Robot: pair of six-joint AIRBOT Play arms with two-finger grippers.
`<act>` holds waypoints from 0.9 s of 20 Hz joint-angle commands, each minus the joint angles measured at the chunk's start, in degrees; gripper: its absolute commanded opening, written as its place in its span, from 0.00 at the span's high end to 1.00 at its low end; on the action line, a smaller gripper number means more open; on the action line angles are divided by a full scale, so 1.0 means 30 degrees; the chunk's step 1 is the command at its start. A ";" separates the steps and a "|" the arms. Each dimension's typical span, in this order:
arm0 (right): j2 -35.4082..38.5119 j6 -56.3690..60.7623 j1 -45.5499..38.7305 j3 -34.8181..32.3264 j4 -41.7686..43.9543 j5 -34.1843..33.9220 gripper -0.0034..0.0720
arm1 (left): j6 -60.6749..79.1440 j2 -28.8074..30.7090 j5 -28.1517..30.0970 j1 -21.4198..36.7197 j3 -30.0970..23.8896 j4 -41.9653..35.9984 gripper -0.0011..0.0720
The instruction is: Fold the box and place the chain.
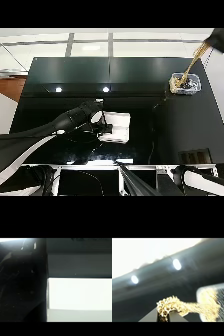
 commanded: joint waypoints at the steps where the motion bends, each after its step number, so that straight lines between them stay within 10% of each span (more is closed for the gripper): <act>1: 0.2710 -0.1712 -0.0007 0.1501 0.2157 0.1676 0.90 | -0.0007 -0.0117 0.0328 -0.0007 0.0000 0.0044 0.94; 18: 0.6550 -0.3628 1.0171 -0.0903 0.1923 0.9748 0.90 | -0.0007 -0.0153 0.0306 -0.0007 0.0007 0.0022 0.94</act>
